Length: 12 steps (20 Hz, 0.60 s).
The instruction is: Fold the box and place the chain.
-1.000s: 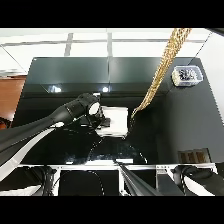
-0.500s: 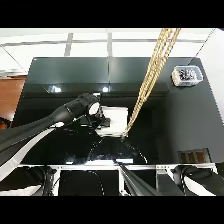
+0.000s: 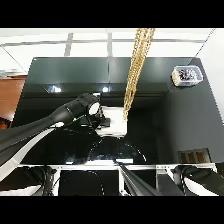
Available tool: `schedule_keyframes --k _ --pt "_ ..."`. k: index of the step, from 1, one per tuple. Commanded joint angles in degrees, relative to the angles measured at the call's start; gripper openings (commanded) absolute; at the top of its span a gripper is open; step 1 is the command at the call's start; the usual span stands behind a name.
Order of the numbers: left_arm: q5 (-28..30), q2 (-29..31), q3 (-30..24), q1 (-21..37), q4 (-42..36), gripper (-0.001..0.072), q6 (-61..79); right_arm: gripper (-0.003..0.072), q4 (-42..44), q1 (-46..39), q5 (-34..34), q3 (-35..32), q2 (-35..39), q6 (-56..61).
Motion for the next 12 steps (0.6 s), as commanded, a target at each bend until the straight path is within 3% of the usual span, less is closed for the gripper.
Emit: schedule_keyframes --k 1,12 --pt "0.0 0.0 0.1 0.0 0.0 0.0027 0.0 0.0011 -2.5 0.5 0.8 0.0 -0.6 0.1" --pt "0.0 0.0 0.1 0.0 0.0 0.0027 0.0 0.0011 -11.6 0.5 8.0 0.0 -0.4 0.7"
